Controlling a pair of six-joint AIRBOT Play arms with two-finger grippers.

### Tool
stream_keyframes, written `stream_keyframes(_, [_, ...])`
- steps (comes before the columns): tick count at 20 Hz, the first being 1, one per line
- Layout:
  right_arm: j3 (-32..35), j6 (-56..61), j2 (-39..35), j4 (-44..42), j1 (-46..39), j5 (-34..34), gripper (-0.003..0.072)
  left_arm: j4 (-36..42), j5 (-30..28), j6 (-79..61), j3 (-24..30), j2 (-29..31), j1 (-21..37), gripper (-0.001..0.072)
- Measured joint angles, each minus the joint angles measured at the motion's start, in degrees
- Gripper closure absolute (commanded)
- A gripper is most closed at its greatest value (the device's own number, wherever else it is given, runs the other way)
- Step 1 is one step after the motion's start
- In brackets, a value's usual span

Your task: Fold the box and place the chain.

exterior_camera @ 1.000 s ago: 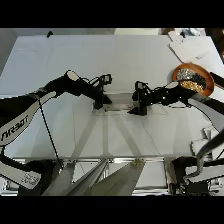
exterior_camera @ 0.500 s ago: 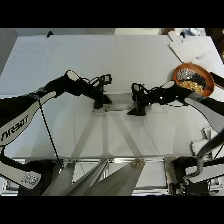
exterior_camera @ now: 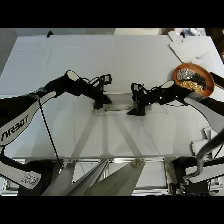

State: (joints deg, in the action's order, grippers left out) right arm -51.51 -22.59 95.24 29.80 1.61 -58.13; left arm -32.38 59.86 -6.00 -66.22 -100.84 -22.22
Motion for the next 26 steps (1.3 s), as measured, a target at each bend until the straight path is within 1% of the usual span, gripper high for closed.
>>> stream_keyframes(2, [0.0, 0.0, 0.0, 0.0, 0.0, 0.0, -0.0003, 0.0, 0.0, 0.0, 0.0, 0.0, 0.0, 0.0696])
stream_keyframes(3, [0.0, 0.0, 0.0, 0.0, 0.0, 0.0, 0.0023, 0.0, 0.0, 0.0, 0.0, 0.0, 0.0, 0.0696])
stream_keyframes(5, [0.0, 0.0, 0.0, -0.1, 0.0, 0.4, 0.0173, 0.0, -0.1, 0.0, 0.0, 0.0, 0.0, 0.0696])
stream_keyframes(6, [0.0, 0.1, 0.0, 0.0, 0.0, 0.3, 0.0180, 0.0, -0.2, 0.0, 0.0, 0.0, 0.0, 0.0696])
stream_keyframes(26, [0.0, 0.0, 0.0, 0.4, 0.0, 0.0, 0.0179, 0.0, 0.2, 0.0, 0.0, 0.0, 0.0, 0.0696])
